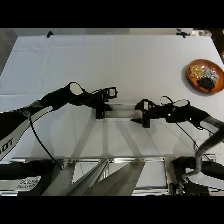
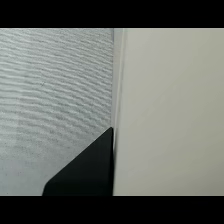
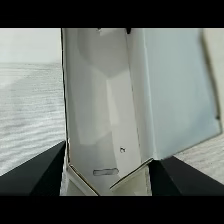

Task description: Fold the box and place the chain.

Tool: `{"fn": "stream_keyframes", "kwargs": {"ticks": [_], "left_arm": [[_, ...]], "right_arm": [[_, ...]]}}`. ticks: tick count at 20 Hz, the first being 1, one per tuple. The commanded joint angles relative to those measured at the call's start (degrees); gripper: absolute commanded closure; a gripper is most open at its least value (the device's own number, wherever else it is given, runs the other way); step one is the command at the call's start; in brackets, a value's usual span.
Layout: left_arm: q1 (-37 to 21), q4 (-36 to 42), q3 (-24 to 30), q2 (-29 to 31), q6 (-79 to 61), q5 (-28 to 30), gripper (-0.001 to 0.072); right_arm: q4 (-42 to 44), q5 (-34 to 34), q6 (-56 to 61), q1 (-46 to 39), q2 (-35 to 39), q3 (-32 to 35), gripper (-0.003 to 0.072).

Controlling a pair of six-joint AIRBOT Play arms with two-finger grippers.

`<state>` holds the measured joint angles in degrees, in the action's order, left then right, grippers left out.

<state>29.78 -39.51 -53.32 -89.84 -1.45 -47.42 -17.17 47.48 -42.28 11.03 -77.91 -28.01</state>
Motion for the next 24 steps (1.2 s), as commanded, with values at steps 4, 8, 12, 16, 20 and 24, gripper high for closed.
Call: {"fn": "stream_keyframes", "kwargs": {"ticks": [4, 8, 12, 16, 20, 24], "left_arm": [[0.0, 0.0, 0.0, 0.0, 0.0, 0.0, 0.0696], [0.0, 0.0, 0.0, 0.0, 0.0, 0.0, 0.0696], [0.0, 0.0, 0.0, 0.0, 0.0, 0.0, 0.0696], [0.0, 0.0, 0.0, 0.0, 0.0, 0.0, 0.0696], [0.0, 0.0, 0.0, 0.0, 0.0, 0.0, 0.0696], [0.0, 0.0, 0.0, 0.0, 0.0, 0.0, 0.0696]], "right_arm": [[0.9, -2.3, -1.8, 0.7, 0.0, 0.0, 0.022], [0.9, -2.3, -1.7, 0.7, 0.0, 0.0, 0.0281], [0.9, -2.3, -1.7, 0.7, 0.0, 0.0, 0.0281], [0.8, -2.3, -1.7, 0.7, 0.0, 0.0, 0.028], [0.8, -2.2, -1.7, 0.7, 0.0, 0.0, 0.028], [0.9, -2.2, -1.7, 0.7, 0.0, 0.0, 0.0279]]}}
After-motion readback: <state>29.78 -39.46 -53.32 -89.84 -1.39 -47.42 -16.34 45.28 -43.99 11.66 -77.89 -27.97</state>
